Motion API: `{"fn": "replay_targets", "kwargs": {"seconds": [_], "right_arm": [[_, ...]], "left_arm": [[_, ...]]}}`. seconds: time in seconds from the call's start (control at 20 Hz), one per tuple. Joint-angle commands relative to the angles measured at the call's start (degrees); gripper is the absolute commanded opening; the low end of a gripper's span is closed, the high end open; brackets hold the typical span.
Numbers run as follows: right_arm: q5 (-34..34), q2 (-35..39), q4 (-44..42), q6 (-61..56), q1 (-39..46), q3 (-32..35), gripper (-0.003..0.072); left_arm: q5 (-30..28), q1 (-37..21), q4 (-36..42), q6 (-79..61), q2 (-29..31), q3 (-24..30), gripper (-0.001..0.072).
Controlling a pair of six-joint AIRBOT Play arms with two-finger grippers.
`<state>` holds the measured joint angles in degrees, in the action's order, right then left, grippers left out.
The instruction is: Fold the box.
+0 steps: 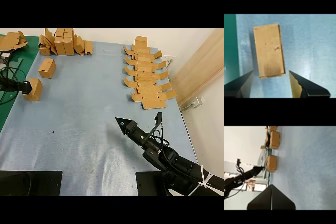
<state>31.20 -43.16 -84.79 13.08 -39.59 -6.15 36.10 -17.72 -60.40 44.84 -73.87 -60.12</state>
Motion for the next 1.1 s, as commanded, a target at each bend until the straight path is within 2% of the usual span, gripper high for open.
{"fn": "replay_targets", "kwargs": {"seconds": [0.0,0.05,0.1,0.15,0.25,0.35,0.45,0.55,0.7,0.8,0.85,1.05], "right_arm": [[-8.15,-0.09,5.73,-0.13,-0.02,-2.29,0.0002],[-14.08,-0.15,8.72,-0.09,-0.02,-4.44,0.0002],[-21.0,-0.42,13.44,-0.09,-0.02,-7.48,0.0002],[-28.0,-0.83,18.32,-0.09,-0.02,-10.99,0.0002],[-39.26,-2.21,27.15,0.13,-0.02,-18.05,0.0002],[-45.03,-5.09,32.92,3.21,0.0,-24.44,0.0002],[-47.32,-10.14,31.01,9.55,-0.02,-29.97,0.0002],[-49.33,-16.61,22.84,21.05,-0.02,-34.75,0.0002],[-57.37,-27.04,7.61,45.0,-0.09,-43.04,0.0002],[-60.35,-31.52,-1.01,57.37,-0.17,-47.32,0.0002],[-60.67,-32.83,-3.48,60.61,-0.17,-48.68,0.0002],[-60.78,-33.2,-3.67,61.4,-0.17,-49.59,0.0002]], "left_arm": [[8.52,1.01,3.06,0.17,5.99,-1.22,0.0621],[11.85,2.8,4.68,0.04,6.88,-1.22,0.0308],[14.51,5.11,6.21,-1.03,7.1,-1.2,0.0084],[16.2,8.13,7.98,-0.92,7.02,-1.14,0.0011],[17.33,15.13,11.06,-0.63,6.29,-1.11,0.0011],[17.31,23.23,11.17,0.42,5.22,-1.11,0.0011],[17.27,31.04,11.1,3.3,3.58,-1.11,0.001],[16.04,37.05,11.08,4.37,1.79,-1.09,0.001],[11.82,41.03,11.34,7.48,-1.18,-1.11,0.0011],[11.72,41.33,13.51,7.5,-3.63,-1.11,0.001],[11.89,41.31,14.36,7.45,-4.46,-1.11,0.0011],[11.91,41.48,14.8,7.04,-5.07,-1.14,0.0011]]}}
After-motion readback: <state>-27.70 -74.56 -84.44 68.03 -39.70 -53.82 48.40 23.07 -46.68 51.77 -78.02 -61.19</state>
